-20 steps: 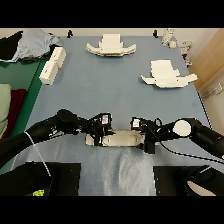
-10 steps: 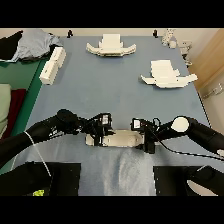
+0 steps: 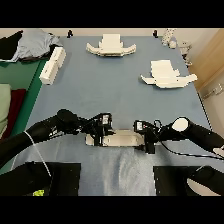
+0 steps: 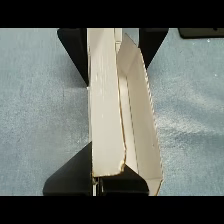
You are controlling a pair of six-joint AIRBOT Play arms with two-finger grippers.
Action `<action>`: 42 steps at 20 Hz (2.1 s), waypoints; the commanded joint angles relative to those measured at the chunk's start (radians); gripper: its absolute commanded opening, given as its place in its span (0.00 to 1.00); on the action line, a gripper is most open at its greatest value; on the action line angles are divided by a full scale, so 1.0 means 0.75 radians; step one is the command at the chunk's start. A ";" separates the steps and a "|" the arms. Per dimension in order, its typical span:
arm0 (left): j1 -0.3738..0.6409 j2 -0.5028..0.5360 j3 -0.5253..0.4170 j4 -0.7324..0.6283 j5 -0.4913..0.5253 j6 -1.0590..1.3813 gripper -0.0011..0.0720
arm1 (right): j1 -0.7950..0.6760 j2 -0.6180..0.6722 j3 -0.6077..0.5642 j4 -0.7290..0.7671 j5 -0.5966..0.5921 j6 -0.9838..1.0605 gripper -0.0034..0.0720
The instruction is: Fold the box.
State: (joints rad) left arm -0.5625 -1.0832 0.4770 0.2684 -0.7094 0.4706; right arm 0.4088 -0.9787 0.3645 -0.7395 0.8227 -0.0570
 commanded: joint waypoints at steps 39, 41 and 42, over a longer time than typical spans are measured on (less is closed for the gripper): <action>0.001 -0.002 0.001 -0.018 -0.001 0.000 0.03 | -0.005 -0.004 -0.009 0.038 -0.037 -0.080 0.71; 0.002 -0.002 0.001 -0.017 -0.010 -0.001 0.03 | -0.005 -0.004 -0.009 0.038 -0.037 -0.080 0.71; 0.002 -0.003 0.001 -0.017 -0.004 0.000 0.03 | -0.005 -0.004 -0.009 0.038 -0.037 -0.080 0.71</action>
State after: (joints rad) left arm -0.5621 -1.0840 0.4770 0.2565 -0.7116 0.4706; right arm 0.4046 -0.9813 0.3565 -0.7109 0.7952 -0.1173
